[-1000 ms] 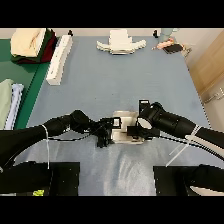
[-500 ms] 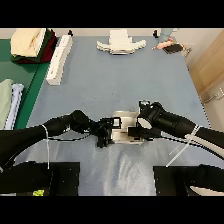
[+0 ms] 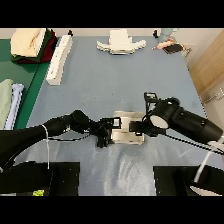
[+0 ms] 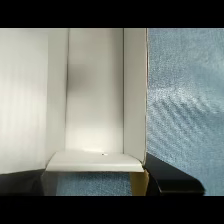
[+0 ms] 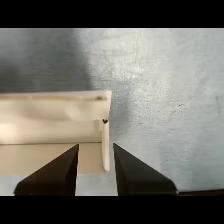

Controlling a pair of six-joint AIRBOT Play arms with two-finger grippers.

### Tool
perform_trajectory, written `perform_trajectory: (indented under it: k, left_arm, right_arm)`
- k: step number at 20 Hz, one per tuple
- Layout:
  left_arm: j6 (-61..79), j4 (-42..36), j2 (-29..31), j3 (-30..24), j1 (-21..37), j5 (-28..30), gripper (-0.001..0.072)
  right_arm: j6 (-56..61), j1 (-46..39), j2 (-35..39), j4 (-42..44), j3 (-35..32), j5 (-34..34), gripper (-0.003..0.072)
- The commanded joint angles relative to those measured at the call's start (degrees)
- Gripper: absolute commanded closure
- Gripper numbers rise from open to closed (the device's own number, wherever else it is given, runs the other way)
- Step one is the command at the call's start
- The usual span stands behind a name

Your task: Fold the box.

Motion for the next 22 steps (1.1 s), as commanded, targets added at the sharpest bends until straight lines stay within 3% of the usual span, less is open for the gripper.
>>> perform_trajectory:
  k: [1,2,3,5,7,9,12,14,16,22]
  left_arm:
    - [0.02,0.04,0.04,-0.02,-0.02,0.02,0.0245]
    - [0.02,0.04,0.04,0.00,-0.02,0.02,0.0245]
    - [0.02,0.04,0.04,0.00,-0.02,0.02,0.0245]
    - [0.02,0.04,0.04,0.00,-0.02,0.02,0.0245]
    - [0.02,0.04,0.04,-0.02,-0.02,0.02,0.0245]
    - [0.02,0.04,0.04,0.00,-0.02,0.02,0.0245]
    - [0.02,0.04,0.04,0.00,-0.02,0.02,0.0245]
    - [0.02,0.04,0.04,0.00,-0.02,0.02,0.0245]
    - [0.02,0.04,0.04,0.00,-0.02,0.02,0.0245]
    - [0.02,0.04,0.04,-0.02,-0.02,0.04,0.0245]
  right_arm:
    - [-1.03,-1.75,8.00,-1.11,0.63,0.66,0.0470]
    - [-2.86,-3.87,9.84,-1.90,0.63,2.78,0.0613]
    - [-5.55,-7.26,10.93,-2.58,0.59,5.27,0.0684]
    - [-14.71,-16.96,10.67,-1.01,0.48,6.27,0.0684]
    - [-27.71,-28.55,7.61,6.43,0.22,1.18,0.0684]
    - [-43.01,-40.46,1.16,21.16,0.24,-2.54,0.0684]
    - [-65.13,-52.54,-12.22,50.21,0.26,-0.31,0.0684]
    - [-74.34,-54.03,-19.78,63.45,0.26,3.17,0.0684]
    - [-79.21,-52.48,-24.44,70.25,0.26,5.14,0.0684]
    - [-86.31,-44.65,-25.81,72.78,0.28,11.96,0.0684]
